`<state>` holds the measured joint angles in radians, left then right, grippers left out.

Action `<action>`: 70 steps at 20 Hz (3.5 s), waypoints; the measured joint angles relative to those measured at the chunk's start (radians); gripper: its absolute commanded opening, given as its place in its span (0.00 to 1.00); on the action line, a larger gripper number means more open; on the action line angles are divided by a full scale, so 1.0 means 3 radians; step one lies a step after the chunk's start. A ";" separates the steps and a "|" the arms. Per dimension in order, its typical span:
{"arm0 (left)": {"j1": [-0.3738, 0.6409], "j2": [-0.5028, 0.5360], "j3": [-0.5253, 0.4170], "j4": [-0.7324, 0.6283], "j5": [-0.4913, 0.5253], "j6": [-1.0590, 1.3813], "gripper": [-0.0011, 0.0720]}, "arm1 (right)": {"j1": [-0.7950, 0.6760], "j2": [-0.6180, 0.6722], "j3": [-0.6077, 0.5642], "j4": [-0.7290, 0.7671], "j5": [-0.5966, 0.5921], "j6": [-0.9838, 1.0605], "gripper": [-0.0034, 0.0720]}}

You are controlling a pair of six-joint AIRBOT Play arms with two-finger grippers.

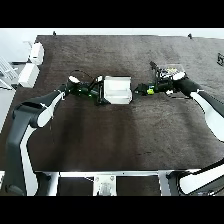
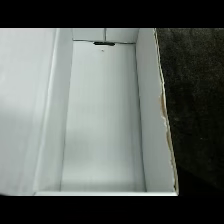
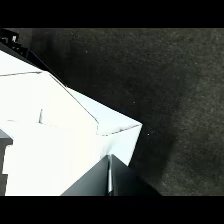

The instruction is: Fold the box and place the chain.

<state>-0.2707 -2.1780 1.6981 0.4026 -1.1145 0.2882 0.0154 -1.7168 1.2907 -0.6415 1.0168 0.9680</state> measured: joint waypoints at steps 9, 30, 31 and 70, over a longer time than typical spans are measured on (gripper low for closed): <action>0.0000 0.0000 0.0000 0.0000 -0.0003 0.0000 0.40 | 0.0098 0.0000 0.0019 0.0008 0.0022 -0.0004 0.63; 0.0000 0.0000 0.0000 0.0001 -0.0014 -0.0001 0.40 | 0.0559 0.0000 0.0407 -0.1236 0.0001 0.0825 0.74; 0.0000 0.0000 0.0000 0.0001 -0.0015 -0.0001 0.40 | 0.0579 0.0001 0.0412 -0.1292 -0.0014 0.0880 0.74; -0.0001 0.0000 -0.0001 0.0000 -0.0074 0.0000 0.40 | 0.1256 -0.0248 0.0797 -0.3081 0.0128 0.3100 0.68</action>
<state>-0.2710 -2.1780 1.6978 0.4026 -1.1366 0.2882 0.3923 -1.7912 1.5299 -1.5658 1.0554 1.8980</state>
